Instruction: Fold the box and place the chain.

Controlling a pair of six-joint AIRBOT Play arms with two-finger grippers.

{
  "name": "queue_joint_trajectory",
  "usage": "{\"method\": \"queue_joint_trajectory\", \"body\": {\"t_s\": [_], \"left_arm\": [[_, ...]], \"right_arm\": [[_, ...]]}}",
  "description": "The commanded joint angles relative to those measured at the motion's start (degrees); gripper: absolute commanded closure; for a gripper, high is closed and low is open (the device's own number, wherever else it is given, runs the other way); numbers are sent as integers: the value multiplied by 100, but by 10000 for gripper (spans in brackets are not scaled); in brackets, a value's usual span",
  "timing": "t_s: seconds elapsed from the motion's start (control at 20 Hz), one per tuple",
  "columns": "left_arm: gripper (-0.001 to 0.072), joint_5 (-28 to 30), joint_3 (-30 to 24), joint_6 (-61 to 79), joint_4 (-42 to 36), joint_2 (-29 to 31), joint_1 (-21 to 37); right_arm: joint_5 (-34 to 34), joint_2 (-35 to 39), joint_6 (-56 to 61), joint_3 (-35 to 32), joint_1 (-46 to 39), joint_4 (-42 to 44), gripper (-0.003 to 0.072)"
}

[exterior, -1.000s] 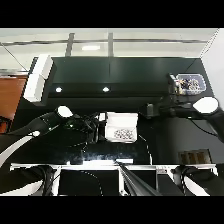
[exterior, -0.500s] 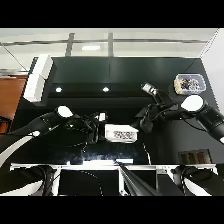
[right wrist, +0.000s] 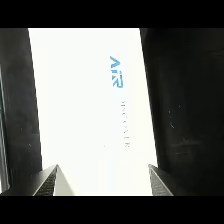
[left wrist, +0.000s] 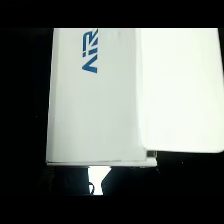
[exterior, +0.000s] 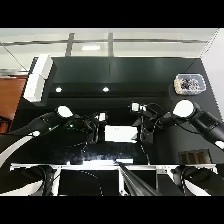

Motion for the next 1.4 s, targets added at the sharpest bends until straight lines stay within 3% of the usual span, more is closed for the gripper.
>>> {"method": "queue_joint_trajectory", "body": {"t_s": [0.0, 0.05, 0.2, 0.25, 0.3, 0.4, 0.45, 0.5, 1.35], "left_arm": [[224, 0, 4, 0, 0, -2, -2], [224, 0, 4, 0, 0, -2, -2], [224, 0, 4, 0, 0, -2, -2], [224, 0, 4, 0, 0, -2, -2], [224, 0, 4, 0, 0, -2, -2], [224, -2, 4, 0, 0, -2, -2], [224, -2, 4, 0, 0, -2, -2], [224, 0, 4, 0, 0, -2, -2], [224, 0, 4, 0, 0, -2, -2]], "right_arm": [[-146, 0, -166, -17, 114, -114, 27], [-184, 0, -168, -15, 116, -111, 67], [-225, 0, -190, -17, 116, -114, 80], [-227, 0, -181, -15, 116, -109, 223], [-227, 0, -170, -15, 116, -103, 261], [-225, 0, -22, -17, 116, -98, 262], [-225, 0, 44, -15, 116, -98, 423], [-223, 0, 101, -15, 116, -101, 465], [-219, -4, 164, -98, 149, -109, 464]]}}
